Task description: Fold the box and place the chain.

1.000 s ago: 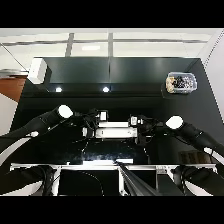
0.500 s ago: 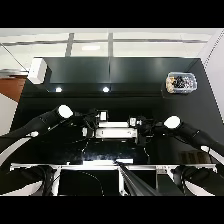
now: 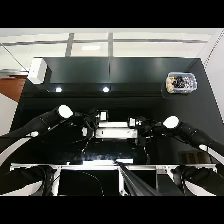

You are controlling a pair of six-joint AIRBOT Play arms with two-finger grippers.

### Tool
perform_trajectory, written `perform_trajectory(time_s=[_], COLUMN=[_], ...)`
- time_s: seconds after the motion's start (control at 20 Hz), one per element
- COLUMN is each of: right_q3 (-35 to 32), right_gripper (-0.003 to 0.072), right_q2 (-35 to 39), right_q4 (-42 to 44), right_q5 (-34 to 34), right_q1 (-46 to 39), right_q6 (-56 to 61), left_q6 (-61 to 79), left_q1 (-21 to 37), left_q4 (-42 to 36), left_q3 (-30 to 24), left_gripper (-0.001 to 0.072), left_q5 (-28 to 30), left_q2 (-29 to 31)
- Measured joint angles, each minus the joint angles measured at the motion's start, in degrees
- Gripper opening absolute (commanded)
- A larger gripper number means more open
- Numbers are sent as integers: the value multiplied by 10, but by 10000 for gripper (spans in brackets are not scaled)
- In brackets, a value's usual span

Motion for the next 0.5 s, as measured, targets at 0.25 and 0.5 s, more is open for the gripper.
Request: perform_trajectory(time_s=[0.25, 0.5], right_q3=[0, 0], right_gripper=[701, 531], right_q2=[0, 0], right_q4=[0, 4], right_q5=[0, -2], right_q1=[0, 0], right_q6=[0, -2], left_q6=[0, -1], left_q1=[0, 0], left_q4=[0, 0], left_q3=[0, 0], left_gripper=[30, 30], left_q5=[0, 0], left_q2=[0, 0])
